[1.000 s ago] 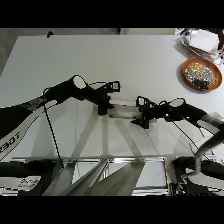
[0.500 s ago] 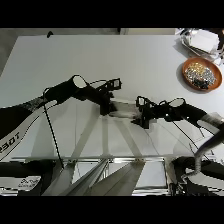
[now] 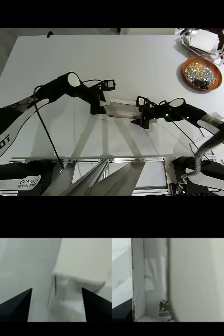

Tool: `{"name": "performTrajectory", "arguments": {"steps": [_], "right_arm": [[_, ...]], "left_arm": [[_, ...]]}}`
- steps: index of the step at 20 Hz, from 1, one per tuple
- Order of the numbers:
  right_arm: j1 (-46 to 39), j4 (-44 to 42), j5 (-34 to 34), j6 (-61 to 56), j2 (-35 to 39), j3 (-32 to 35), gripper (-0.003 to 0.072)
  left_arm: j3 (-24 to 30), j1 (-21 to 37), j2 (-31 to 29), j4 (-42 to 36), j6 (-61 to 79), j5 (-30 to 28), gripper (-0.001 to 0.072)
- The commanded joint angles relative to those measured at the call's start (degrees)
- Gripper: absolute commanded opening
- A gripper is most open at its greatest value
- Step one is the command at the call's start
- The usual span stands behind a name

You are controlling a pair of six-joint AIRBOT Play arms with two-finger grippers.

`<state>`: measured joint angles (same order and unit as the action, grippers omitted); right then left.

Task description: Fold the box and place the chain.

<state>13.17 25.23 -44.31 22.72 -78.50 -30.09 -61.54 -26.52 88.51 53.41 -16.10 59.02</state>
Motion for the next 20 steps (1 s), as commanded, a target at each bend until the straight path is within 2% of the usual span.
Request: {"name": "performTrajectory", "arguments": {"steps": [1,3,4,5,6,7,8,11,13,16,20], "right_arm": [[0.0,0.0,0.0,0.0,0.0,0.0,0.04],[0.0,0.0,-0.1,0.0,0.0,0.0,0.04],[0.0,0.0,0.0,0.0,0.0,0.0,0.04],[0.0,0.0,0.0,0.0,0.0,0.0,0.04],[0.0,0.0,0.0,0.0,0.0,0.0,0.04],[0.0,0.0,0.0,0.0,0.0,0.0,0.04],[0.0,0.0,0.0,0.0,0.0,0.0,0.04],[0.0,0.0,0.0,0.0,0.0,0.0,0.04],[0.0,0.0,0.0,0.0,0.0,0.0,0.04],[0.0,0.0,0.0,0.0,0.0,0.0,0.04],[0.0,0.0,0.0,0.0,0.0,0.0,0.04]], "left_arm": [[0.0,3.0,-3.0,2.9,-3.3,5.4,0.0682],[0.0,3.4,-3.3,3.0,-3.3,9.8,0.0595],[0.0,3.4,-3.5,2.9,-3.3,11.4,0.047],[0.0,3.3,-3.7,2.4,-3.5,12.0,0.0285],[0.0,3.2,-4.0,0.9,-3.1,14.1,0.0042],[0.0,3.2,-4.0,-1.6,-2.1,16.1,0.0008],[0.0,3.0,-4.0,-4.9,-1.8,17.0,0.0007],[0.0,0.7,-4.0,-13.8,2.0,15.8,0.0007],[0.0,-1.5,-4.0,-21.3,4.8,9.8,0.0007],[0.0,-3.3,-3.2,-27.0,2.8,-5.1,0.0007],[0.0,-3.3,0.1,-28.1,-4.7,-12.8,0.0007]]}}
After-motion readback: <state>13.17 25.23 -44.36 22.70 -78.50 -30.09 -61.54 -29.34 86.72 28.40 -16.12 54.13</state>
